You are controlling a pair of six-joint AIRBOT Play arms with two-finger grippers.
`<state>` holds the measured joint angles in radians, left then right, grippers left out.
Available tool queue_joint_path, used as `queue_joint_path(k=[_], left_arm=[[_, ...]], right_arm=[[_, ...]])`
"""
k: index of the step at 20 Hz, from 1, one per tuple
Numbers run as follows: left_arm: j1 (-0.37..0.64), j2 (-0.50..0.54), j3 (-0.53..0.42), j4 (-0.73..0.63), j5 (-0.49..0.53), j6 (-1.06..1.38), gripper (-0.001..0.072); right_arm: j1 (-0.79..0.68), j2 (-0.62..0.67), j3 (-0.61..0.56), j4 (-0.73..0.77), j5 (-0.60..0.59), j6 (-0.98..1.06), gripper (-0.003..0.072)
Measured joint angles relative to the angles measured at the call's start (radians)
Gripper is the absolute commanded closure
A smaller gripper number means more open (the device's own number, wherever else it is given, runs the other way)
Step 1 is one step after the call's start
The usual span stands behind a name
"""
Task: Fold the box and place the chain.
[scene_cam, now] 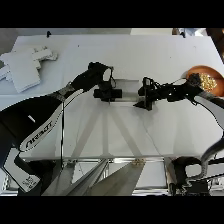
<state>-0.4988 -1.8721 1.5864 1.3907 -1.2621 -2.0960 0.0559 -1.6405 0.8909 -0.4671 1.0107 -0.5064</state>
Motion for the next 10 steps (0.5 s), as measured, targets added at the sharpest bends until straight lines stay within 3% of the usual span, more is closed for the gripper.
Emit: queue_joint_path(k=[2, 7, 8, 10], left_arm=[[-0.001, -0.001, 0.000, 0.001, -0.003, -0.009, 0.0701], [-0.001, -0.001, 0.000, -0.006, 0.003, -0.014, 0.0701], [-0.001, -0.001, 0.000, -0.007, 0.004, -0.015, 0.0684], [-0.001, -0.001, 0.000, -0.016, 0.016, -0.017, 0.0537]], right_arm=[[0.000, 0.000, 0.000, 0.002, 0.001, 0.000, 0.0169], [0.000, 0.000, 0.000, 0.001, 0.000, 0.000, 0.0169], [0.000, 0.000, 0.000, 0.001, -0.001, 0.000, 0.0169], [0.000, 0.000, 0.000, -0.004, -0.005, 0.000, 0.0169]])
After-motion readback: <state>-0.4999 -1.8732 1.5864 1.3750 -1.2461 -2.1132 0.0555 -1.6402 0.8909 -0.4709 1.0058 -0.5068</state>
